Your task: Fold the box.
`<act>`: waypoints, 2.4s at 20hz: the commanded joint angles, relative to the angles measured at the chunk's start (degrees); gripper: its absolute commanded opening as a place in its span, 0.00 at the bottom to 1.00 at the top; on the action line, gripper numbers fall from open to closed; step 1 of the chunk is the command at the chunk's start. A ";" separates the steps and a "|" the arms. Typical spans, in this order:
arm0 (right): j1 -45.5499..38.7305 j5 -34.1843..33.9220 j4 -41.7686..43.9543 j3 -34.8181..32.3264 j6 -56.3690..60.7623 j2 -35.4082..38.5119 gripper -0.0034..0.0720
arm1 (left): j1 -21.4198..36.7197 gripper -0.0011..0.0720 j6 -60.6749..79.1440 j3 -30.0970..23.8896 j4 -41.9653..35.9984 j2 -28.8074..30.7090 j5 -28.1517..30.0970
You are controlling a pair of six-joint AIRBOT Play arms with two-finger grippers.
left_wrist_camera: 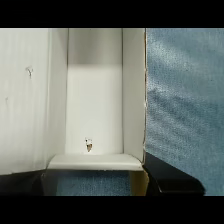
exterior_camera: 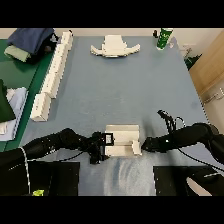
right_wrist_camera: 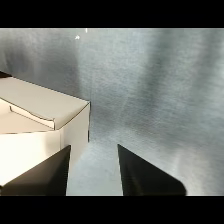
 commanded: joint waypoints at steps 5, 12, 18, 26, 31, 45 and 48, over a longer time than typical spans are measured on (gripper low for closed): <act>0.02 -2.45 1.27 0.22 0.07 0.04 0.64 | -0.02 0.66 0.02 -0.02 0.00 0.02 0.02; 0.02 -3.41 1.36 2.71 0.70 0.02 0.64 | -0.02 0.66 0.04 -0.02 0.00 0.02 0.02; 2.97 -0.55 2.64 2.64 1.60 -0.42 0.64 | -0.02 0.66 0.04 -0.02 0.00 0.02 0.02; 17.59 5.09 -10.54 9.03 18.18 -8.96 0.55 | -0.02 0.66 0.02 -0.02 0.00 0.02 0.02; 32.28 -0.74 -29.92 17.51 43.78 -16.46 0.55 | -0.02 0.66 0.02 -0.02 0.00 0.02 0.02; 42.88 -5.97 -39.78 23.69 65.64 -29.99 0.23 | -0.02 0.66 0.02 -0.02 0.00 0.02 0.02; 42.91 -5.97 -39.80 23.67 65.59 -30.58 0.05 | -0.02 0.66 0.02 -0.02 0.00 0.02 0.02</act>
